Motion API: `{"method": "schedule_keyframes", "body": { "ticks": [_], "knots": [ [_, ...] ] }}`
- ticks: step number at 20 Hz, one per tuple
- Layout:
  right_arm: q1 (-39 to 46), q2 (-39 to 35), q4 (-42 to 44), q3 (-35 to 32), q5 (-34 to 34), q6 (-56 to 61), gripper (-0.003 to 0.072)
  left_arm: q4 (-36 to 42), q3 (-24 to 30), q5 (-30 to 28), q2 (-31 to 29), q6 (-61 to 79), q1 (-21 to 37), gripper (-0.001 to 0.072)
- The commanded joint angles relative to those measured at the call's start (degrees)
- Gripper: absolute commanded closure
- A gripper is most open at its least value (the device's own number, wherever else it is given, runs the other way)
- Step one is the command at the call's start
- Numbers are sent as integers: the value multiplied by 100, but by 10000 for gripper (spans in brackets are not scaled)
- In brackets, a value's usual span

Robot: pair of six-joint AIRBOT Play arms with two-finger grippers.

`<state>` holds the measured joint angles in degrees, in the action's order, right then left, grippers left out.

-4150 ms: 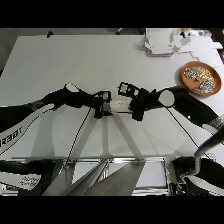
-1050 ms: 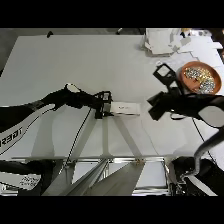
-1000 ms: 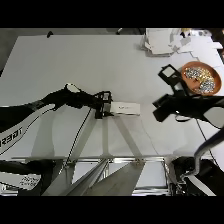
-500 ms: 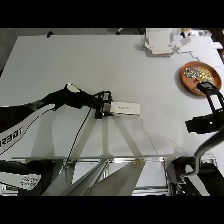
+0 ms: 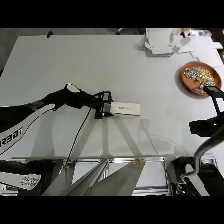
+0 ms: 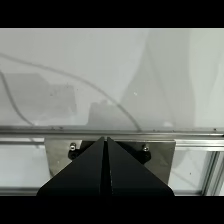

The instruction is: Fold the box and place the chain.

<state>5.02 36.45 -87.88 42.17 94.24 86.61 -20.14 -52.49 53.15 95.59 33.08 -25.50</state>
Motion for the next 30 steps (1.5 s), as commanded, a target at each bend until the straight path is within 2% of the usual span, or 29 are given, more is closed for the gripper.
{"method": "schedule_keyframes", "body": {
  "ticks": [1,4,5,7,9,11,14,17,21,23,27,30],
  "knots": [
    [11,-7,2,0,28,17,669,166,-2,114,-7,-7,-9,576],
    [11,-7,2,0,28,17,669,166,-2,374,-13,-13,-7,586],
    [11,-7,2,0,28,17,669,153,-2,404,-52,-103,20,710],
    [11,-7,2,0,28,17,669,109,-2,361,-323,-472,164,709],
    [11,-7,2,0,28,17,669,-133,-2,291,-852,-1320,511,709],
    [11,-7,0,0,28,17,669,-675,-2,208,-1567,-2649,1049,709],
    [11,-7,2,0,28,17,669,-1585,-2,-238,-2634,-4360,2070,709],
    [11,-7,2,0,28,17,669,-2634,-2,-262,-3171,-6175,3156,708],
    [11,-7,2,0,31,17,669,-4291,31,234,-3176,-8124,4341,708],
    [11,-7,0,0,31,17,669,-4634,149,184,-3143,-8638,4741,709],
    [11,-7,0,0,28,17,669,-4907,361,177,-3056,-8767,5088,709],
    [11,-7,0,0,28,17,669,-5541,546,166,-2916,-9200,5095,708]
  ]
}}
